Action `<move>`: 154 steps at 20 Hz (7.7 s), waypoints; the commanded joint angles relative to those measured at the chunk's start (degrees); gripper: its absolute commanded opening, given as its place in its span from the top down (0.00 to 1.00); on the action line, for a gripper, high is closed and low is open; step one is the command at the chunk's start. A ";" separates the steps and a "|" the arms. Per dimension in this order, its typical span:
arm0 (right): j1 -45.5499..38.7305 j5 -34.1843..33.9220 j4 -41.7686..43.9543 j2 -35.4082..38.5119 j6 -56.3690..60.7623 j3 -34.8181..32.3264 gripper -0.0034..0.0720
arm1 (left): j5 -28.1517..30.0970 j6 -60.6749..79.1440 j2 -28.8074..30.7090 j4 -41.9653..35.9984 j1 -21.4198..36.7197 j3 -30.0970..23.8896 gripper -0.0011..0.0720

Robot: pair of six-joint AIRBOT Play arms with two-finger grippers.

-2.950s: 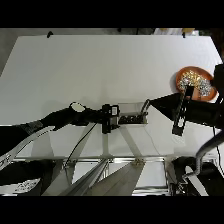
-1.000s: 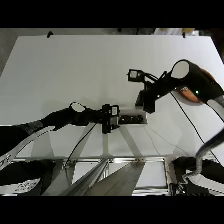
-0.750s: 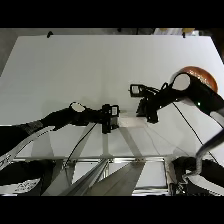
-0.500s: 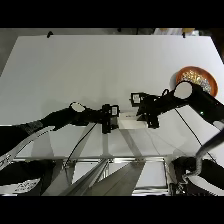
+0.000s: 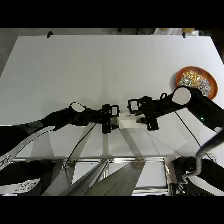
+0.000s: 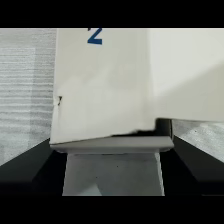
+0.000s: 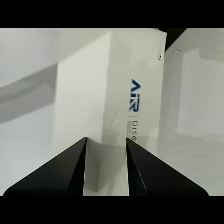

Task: Fold the box and place the chain.

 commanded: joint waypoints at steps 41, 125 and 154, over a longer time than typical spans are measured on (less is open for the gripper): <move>0.13 -2.47 6.23 -1.55 7.82 -3.67 0.93 | 0.00 0.02 -0.04 0.02 -0.02 0.00 0.56; -24.44 9.88 -35.60 18.10 82.60 -13.31 0.93 | -0.28 -29.66 23.04 16.37 16.13 0.00 0.56; -24.44 9.88 -35.60 18.12 82.60 -13.31 0.93 | -20.24 -83.95 22.51 66.07 72.65 -0.31 0.03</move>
